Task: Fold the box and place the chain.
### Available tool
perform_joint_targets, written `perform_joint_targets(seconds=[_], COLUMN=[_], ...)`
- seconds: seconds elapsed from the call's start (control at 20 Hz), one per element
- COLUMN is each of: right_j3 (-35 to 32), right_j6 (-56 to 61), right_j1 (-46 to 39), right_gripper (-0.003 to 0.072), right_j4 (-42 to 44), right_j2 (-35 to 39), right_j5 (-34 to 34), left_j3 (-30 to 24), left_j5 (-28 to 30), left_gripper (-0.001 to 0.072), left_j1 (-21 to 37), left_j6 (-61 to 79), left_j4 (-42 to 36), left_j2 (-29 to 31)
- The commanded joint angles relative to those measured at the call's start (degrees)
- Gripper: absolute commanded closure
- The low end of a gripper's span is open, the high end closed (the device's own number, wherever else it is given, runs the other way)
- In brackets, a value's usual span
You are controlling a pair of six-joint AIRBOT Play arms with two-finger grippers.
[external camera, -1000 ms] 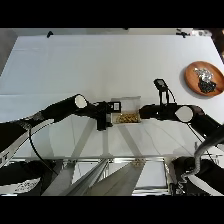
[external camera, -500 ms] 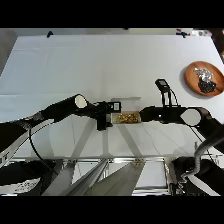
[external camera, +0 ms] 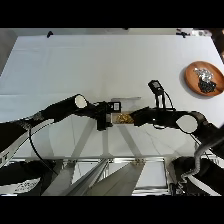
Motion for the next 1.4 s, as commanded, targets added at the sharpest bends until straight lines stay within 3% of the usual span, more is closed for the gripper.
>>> perform_joint_targets(seconds=[0.0,0.1,0.15,0.2,0.25,0.4,0.55,0.75,0.9,1.05,1.35], right_j3=[0.0,0.1,0.1,0.1,0.0,0.0,0.1,2.2,8.5,14.5,17.9], right_j6=[0.0,0.0,0.0,0.0,0.7,1.6,1.0,-11.2,-16.8,-18.2,-20.6], right_j1=[-1.0,-5.6,-8.9,-12.4,-16.4,-25.4,-27.1,-27.1,-26.9,-24.7,-18.1], right_gripper=[0.0364,0.0380,0.0487,0.0653,0.0672,0.0673,0.0674,0.0673,0.0673,0.0673,0.0673], right_j4=[-0.1,-0.1,-0.2,-1.0,-2.9,-4.8,-2.8,13.7,19.4,19.6,19.6], right_j2=[-0.2,0.5,1.4,2.4,3.5,3.8,0.1,-11.5,-19.9,-25.2,-28.4], right_j5=[1.2,5.5,8.7,12.3,15.8,17.1,8.8,1.9,3.2,5.6,5.6], left_j3=[0.0,0.0,0.0,0.0,0.0,0.0,0.0,0.0,0.0,0.0,0.0], left_j5=[0.0,0.0,0.0,0.0,0.0,0.0,0.0,0.0,0.0,0.0,0.0], left_gripper=[0.0274,0.0274,0.0274,0.0274,0.0274,0.0274,0.0274,0.0274,0.0274,0.0274,0.0274], left_j1=[0.0,0.0,0.0,0.0,0.0,0.0,0.0,0.0,0.0,0.0,0.0], left_j6=[0.0,0.0,0.0,0.0,0.0,0.0,0.0,0.0,0.0,0.0,0.0], left_j4=[0.0,0.0,0.0,0.0,0.0,0.0,0.0,0.0,0.0,0.0,0.0], left_j2=[0.0,0.0,0.0,0.0,0.0,0.0,0.0,0.0,0.0,0.0,0.0])
